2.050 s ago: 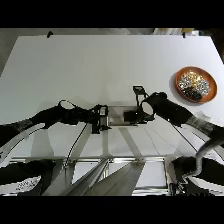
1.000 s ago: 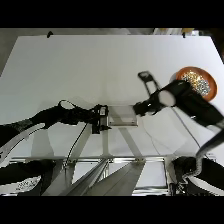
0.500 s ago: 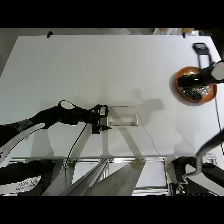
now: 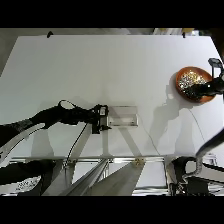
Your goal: Fold the box and place the chain.
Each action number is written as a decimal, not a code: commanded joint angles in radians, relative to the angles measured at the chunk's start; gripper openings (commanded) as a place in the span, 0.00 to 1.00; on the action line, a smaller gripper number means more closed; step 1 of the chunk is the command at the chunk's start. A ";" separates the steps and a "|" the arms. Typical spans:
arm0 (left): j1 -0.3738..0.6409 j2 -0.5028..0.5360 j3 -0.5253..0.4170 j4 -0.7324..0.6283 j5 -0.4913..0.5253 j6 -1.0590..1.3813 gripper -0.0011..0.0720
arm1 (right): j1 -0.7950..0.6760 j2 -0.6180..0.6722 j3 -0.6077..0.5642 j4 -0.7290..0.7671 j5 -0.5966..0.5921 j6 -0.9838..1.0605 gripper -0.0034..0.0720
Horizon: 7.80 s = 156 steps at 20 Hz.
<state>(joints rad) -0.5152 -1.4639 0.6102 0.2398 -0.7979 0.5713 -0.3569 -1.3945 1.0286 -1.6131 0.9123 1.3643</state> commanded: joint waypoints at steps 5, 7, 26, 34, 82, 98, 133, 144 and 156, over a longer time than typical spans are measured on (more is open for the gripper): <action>0.000 0.000 0.001 0.000 0.000 0.000 0.36 | -0.012 -0.058 0.001 0.027 -0.060 -0.016 0.34; 0.000 0.000 0.001 0.000 0.000 0.000 0.36 | -0.012 -0.074 0.001 0.043 -0.065 -0.035 0.33; 0.000 0.000 0.001 0.000 0.000 0.000 0.36 | -0.012 0.292 0.001 0.217 0.159 -0.039 0.07; 0.000 0.000 0.001 0.000 0.000 0.000 0.36 | 0.090 0.737 0.000 0.525 0.385 -0.109 0.07; 0.000 0.000 0.001 0.000 0.000 0.000 0.36 | 0.644 0.334 -0.284 0.129 0.194 0.132 0.32; 0.000 0.000 0.001 0.000 0.000 0.000 0.36 | 0.676 0.085 -0.292 0.203 -0.029 0.133 0.19; 0.000 0.000 0.001 0.000 0.000 0.000 0.36 | 1.054 0.709 -0.290 0.743 -0.491 -0.146 0.06; 0.000 0.000 0.001 0.000 0.000 0.000 0.36 | 1.038 0.673 -0.279 0.784 -0.597 -0.222 0.06; 0.000 0.000 0.001 0.000 0.000 0.000 0.36 | 1.026 0.636 -0.248 0.720 -0.341 -0.266 0.07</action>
<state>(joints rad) -0.5152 -1.4639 0.6102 0.2398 -0.7982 0.5709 0.6693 -0.7364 0.7784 -0.8234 0.4080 1.1091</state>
